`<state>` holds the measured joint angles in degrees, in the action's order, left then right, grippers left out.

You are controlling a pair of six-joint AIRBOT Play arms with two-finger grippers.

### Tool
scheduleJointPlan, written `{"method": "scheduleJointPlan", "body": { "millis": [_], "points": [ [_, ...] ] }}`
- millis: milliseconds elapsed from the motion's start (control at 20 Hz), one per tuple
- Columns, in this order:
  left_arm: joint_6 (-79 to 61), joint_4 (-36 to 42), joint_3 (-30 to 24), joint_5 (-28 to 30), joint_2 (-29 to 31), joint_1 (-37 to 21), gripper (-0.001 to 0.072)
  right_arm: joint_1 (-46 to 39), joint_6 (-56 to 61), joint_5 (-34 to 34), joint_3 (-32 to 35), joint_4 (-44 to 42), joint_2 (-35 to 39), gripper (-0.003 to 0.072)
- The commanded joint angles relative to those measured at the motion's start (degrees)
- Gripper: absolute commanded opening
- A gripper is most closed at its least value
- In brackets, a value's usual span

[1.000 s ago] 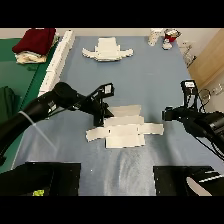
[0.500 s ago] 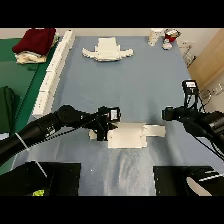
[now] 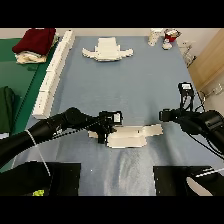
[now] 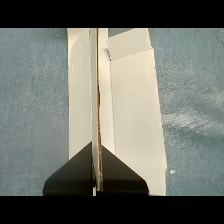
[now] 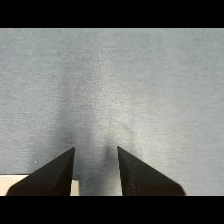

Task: Fold the box.

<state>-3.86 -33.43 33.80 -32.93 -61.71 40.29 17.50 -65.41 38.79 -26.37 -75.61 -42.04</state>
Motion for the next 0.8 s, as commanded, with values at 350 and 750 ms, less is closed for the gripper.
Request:
{"method": "scheduleJointPlan", "body": {
  "millis": [350,750],
  "points": [
    [3.52,-3.48,6.69,-5.77,-0.48,-1.33,0.0011,-0.02,0.02,-0.42,0.02,-1.75,-0.50,0.0432],
    [3.91,-2.25,8.15,-10.51,-5.11,-6.45,0.0011,-0.02,0.02,-0.81,0.02,-3.30,-0.50,0.0432]
  ]
}}
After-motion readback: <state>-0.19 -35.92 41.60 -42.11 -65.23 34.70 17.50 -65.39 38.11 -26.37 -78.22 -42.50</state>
